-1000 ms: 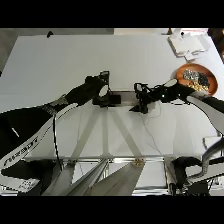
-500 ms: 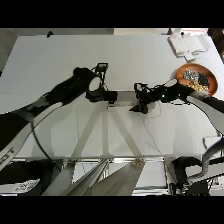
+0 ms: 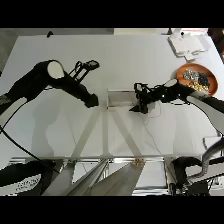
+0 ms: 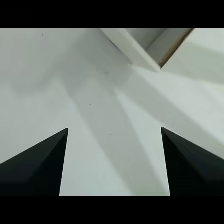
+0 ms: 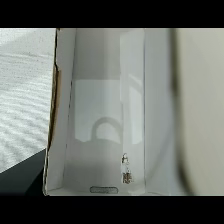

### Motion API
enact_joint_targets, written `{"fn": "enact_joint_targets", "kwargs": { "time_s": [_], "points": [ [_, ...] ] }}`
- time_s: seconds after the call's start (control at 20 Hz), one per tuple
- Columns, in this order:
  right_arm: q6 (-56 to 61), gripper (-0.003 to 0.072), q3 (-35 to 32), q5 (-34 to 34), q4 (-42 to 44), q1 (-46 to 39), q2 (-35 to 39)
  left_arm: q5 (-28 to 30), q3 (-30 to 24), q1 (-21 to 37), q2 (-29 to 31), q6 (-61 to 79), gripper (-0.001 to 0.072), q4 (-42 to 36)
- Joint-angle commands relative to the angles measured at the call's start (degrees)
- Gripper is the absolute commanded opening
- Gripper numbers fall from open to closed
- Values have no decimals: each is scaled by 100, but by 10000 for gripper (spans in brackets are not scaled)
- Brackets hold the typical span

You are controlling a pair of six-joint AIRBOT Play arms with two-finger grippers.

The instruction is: Fold the box and place the chain.

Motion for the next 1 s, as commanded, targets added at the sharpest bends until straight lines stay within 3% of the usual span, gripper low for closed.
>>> {"fn": "enact_joint_targets", "kwargs": {
  "time_s": [0.0,0.15,0.4,0.6,0.95],
  "points": [
    [2,422,2,2,0,0,0,396,-590,669,-111,4306,668,-1384],
    [2,422,2,2,0,0,2,315,-658,997,-562,6131,697,-2686],
    [2,422,2,2,0,0,2,98,-656,1027,-1392,8454,697,-3740],
    [2,422,2,2,0,0,2,68,-649,916,-1871,8585,698,-4006],
    [2,422,2,2,0,0,2,83,-654,608,-1871,8618,698,-4074]
  ]
}}
